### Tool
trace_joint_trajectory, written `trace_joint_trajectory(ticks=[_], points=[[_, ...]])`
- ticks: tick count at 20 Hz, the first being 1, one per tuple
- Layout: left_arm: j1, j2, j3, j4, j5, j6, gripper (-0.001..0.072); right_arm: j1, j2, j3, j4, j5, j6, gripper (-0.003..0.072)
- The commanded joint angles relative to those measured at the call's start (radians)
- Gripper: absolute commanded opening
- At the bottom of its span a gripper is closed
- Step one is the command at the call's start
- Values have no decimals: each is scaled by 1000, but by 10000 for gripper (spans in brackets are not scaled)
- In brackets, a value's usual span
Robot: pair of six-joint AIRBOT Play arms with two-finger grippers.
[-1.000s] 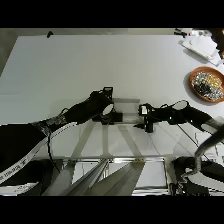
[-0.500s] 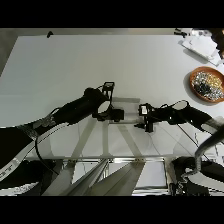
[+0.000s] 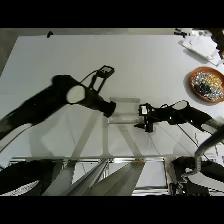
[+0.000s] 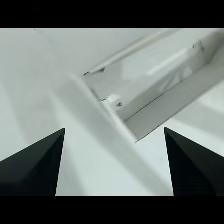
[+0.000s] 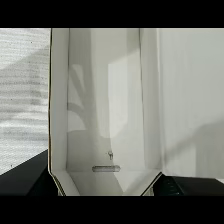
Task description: Fold the box and place the chain.
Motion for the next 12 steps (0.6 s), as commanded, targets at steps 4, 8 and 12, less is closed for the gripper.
trace_joint_trajectory(ticks=[4, 8, 12], points=[[269, 264, -363, -297, -13, 1200, 695, 0, 0, 1, 0, 0, 0, 465], [354, 125, -442, -547, 13, 1423, 697, 0, 0, 1, 0, 0, 0, 465], [370, -77, -422, -742, 31, 1730, 705, 0, 0, 1, 0, 0, 0, 465]])
